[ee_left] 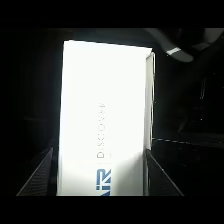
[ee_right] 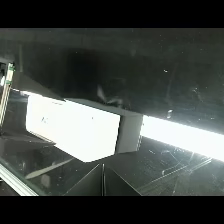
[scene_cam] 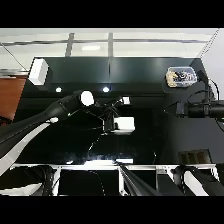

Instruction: Fold the box and place the chain.

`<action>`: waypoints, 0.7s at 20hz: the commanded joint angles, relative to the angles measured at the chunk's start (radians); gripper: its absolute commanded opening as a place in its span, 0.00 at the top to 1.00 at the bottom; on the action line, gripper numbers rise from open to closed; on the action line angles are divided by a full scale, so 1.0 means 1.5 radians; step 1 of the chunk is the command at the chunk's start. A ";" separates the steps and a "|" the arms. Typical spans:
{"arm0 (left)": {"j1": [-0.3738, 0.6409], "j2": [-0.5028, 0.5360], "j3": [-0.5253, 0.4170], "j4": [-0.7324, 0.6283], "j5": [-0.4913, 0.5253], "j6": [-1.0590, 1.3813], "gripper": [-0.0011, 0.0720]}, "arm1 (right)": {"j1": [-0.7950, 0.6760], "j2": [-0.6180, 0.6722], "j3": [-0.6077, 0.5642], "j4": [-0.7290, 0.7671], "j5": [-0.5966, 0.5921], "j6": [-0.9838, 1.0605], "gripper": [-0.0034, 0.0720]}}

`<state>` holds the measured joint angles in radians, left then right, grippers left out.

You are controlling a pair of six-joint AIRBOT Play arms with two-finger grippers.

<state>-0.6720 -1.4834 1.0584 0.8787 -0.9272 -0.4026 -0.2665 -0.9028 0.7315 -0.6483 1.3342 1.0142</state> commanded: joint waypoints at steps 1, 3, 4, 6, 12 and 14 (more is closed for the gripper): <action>0.000 -0.002 0.001 0.003 -0.013 -0.007 0.03 | 0.000 0.001 0.000 0.000 0.001 0.000 0.94; 0.001 -0.002 0.001 0.003 -0.012 -0.007 0.02 | 0.000 0.001 0.001 0.000 0.001 0.000 0.94; 0.000 -0.002 0.001 0.003 -0.011 -0.007 0.02 | 0.000 0.001 0.001 0.000 0.001 0.000 0.94; 0.001 -0.002 0.001 0.003 -0.011 -0.007 0.02 | 0.000 0.001 0.001 0.000 0.001 0.000 0.94; 0.000 -0.001 0.013 0.002 -0.020 -0.009 0.02 | 0.000 0.001 0.000 0.000 0.001 0.000 0.94; 0.000 -0.001 0.013 0.002 -0.022 -0.009 0.02 | 0.000 0.001 0.000 0.000 0.002 0.000 0.94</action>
<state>-0.6720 -1.4853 1.0740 0.8833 -0.9535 -0.4149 -0.2665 -0.9028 0.7315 -0.6483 1.3354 1.0142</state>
